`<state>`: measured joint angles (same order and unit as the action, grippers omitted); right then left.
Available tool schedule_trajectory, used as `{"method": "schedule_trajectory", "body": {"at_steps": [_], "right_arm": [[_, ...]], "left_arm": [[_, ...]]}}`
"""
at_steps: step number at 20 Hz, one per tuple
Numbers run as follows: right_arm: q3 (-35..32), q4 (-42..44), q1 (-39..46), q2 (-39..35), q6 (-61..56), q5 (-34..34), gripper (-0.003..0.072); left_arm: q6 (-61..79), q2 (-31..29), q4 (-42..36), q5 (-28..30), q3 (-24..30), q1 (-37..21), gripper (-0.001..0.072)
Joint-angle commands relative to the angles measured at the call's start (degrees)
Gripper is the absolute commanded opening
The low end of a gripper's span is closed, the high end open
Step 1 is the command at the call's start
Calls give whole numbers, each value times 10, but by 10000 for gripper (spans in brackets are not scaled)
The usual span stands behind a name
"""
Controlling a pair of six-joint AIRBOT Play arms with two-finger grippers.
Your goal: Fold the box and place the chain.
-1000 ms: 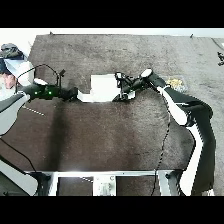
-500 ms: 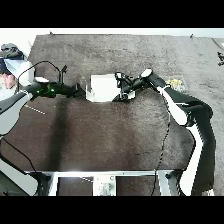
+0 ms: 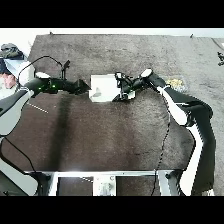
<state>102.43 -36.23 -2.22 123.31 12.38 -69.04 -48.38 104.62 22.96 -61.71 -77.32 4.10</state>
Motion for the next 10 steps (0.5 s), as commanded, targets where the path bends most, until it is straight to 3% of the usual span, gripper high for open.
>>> {"method": "schedule_trajectory", "body": {"at_steps": [1, 6, 10], "right_arm": [[0, 0, 0, 0, 0, 0, 427], [0, 0, 0, 0, 0, 0, 427], [0, 0, 0, 0, 0, 0, 427]], "left_arm": [[-31, 0, 33, 11, -13, 18, 307], [-44, -14, 62, 29, -14, 33, 307], [-118, -34, 138, 56, -14, 51, 307]]}}
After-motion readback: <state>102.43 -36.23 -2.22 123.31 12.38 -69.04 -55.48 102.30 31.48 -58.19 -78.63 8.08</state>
